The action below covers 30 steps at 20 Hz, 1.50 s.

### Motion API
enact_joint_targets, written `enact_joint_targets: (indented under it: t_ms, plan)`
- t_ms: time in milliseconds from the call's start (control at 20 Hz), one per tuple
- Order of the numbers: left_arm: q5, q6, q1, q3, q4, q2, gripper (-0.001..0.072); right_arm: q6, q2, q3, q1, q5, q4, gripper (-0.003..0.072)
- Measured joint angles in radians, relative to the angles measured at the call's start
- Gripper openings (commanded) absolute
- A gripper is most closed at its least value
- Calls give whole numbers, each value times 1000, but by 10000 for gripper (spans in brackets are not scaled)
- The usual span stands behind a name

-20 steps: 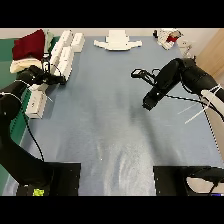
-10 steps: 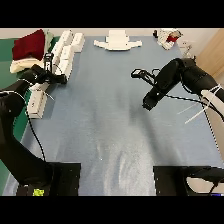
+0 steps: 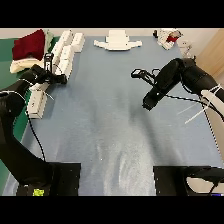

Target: Fold the box.

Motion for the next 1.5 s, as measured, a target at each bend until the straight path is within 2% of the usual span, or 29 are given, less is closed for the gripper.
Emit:
enact_joint_targets:
  t_ms: [50, 300, 600, 850, 1100, 1150, 1200, 1500]
  plan:
    - [-1, 0, 0, 0, -3, 0, 701, 0, 0, 0, 0, 0, 0, 6]
    - [-8, -3, 0, 0, -18, 1, 701, 0, 0, 0, 0, 0, 0, 6]
    - [-73, -4, 2, 1, -15, 40, 701, 0, 0, 0, 0, 0, 0, 6]
    - [-169, -5, 17, 1, 3, 121, 700, 0, 0, 0, 0, 0, 0, 6]
    - [-307, -30, 27, 1, 10, 254, 697, 0, 0, 0, 0, 0, 0, 6]
    - [-344, -43, 29, 1, 8, 286, 459, 0, 0, 0, 0, 0, 0, 6]
    - [-383, -57, 29, 1, 1, 315, 14, 0, 0, 0, 0, 0, 0, 6]
    - [-636, -89, 5, -8, -57, 473, 7, 0, 0, 0, 0, 0, 0, 6]
